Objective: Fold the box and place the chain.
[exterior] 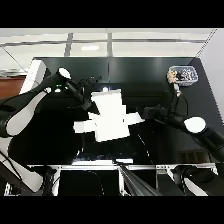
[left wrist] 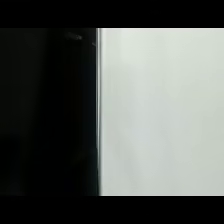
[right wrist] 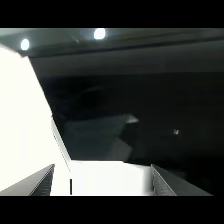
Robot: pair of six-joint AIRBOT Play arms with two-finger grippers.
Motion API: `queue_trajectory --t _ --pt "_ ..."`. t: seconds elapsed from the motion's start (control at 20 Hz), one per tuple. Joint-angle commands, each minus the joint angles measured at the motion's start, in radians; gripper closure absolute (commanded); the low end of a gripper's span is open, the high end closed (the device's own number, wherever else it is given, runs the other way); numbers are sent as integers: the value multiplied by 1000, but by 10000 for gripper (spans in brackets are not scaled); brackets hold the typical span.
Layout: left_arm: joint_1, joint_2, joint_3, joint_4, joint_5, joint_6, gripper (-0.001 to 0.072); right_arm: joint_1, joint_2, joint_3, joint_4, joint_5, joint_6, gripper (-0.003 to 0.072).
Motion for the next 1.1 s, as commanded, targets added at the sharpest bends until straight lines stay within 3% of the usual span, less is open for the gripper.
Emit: queue_trajectory --t 0.0,0.05,0.15,0.25,0.35,0.45,0.7,1.05 --pt "-8 81 -18 22 -6 -39 691 -94 1 126 -268 336 -22 -10" --pt "-13 129 -53 30 29 -34 691 -96 2 154 -355 408 -57 -10" --pt "-31 248 -177 31 194 25 691 -97 2 169 -425 443 -79 -9" --pt "-63 356 -331 32 419 188 688 -96 2 169 -404 439 -78 -9" --pt "-92 388 -410 33 531 394 687 -96 1 168 -328 411 -85 -8" --pt "-117 369 -418 40 550 553 687 -78 1 167 -310 409 -279 -8" --pt "-144 354 -418 34 620 566 686 47 -8 120 -317 375 -823 -9" --pt "-143 347 -418 38 651 566 686 132 -188 119 -315 354 -1010 -8"
